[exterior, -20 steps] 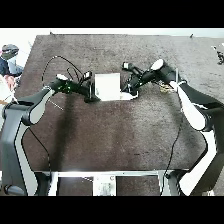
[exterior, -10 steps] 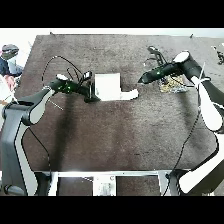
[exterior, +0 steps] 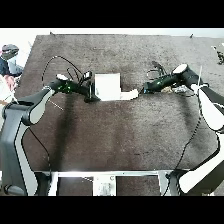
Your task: Fold the box and place the chain.
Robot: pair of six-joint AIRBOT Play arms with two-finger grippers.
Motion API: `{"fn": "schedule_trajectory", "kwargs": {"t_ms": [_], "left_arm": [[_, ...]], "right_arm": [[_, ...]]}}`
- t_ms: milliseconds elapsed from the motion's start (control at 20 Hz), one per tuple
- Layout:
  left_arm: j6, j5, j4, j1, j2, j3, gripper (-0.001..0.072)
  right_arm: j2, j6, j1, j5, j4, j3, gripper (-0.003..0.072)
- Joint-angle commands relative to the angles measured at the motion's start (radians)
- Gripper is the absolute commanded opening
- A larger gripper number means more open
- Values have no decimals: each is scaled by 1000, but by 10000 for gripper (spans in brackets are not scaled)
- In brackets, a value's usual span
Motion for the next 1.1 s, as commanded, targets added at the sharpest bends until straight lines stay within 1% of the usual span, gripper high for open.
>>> {"fn": "schedule_trajectory", "kwargs": {"t_ms": [0, 100, 150, 200, 350, 500, 600, 800, 850, 950, 1000, 1050], "left_arm": [[0, 0, 0, 0, 1, 0, 414], [0, 0, 0, 0, 1, 0, 415], [0, 0, 0, 0, 1, 0, 415], [0, 0, 0, 0, 1, 0, 415], [0, 0, 0, 0, 1, 0, 414], [0, 0, 0, 0, 1, 0, 415], [0, 0, 0, 0, 1, 0, 415], [0, 0, 0, 0, 1, 0, 414], [0, -1, 0, 0, 1, 0, 414], [0, -1, 0, 0, 1, 0, 415], [0, 0, 0, 0, 1, 0, 414], [0, 0, 0, 0, 1, 0, 415]], "right_arm": [[0, -45, 47, -58, 63, -54, 14], [0, -71, 80, -60, 144, -54, 15], [0, -71, 87, -54, 178, -53, 126], [0, -71, 90, -51, 201, -51, 302], [0, -71, 89, -64, 232, -42, 308], [0, -71, 89, -58, 233, 5, 309], [0, -68, 91, -55, 226, 27, 309], [0, -41, 85, -27, 170, 27, 305], [0, -35, 76, -25, 148, 27, 276], [0, 8, 58, -41, 77, 27, 275], [0, 21, 57, -53, 32, 26, 236], [-3, 46, 57, -66, -14, 26, 155]]}}
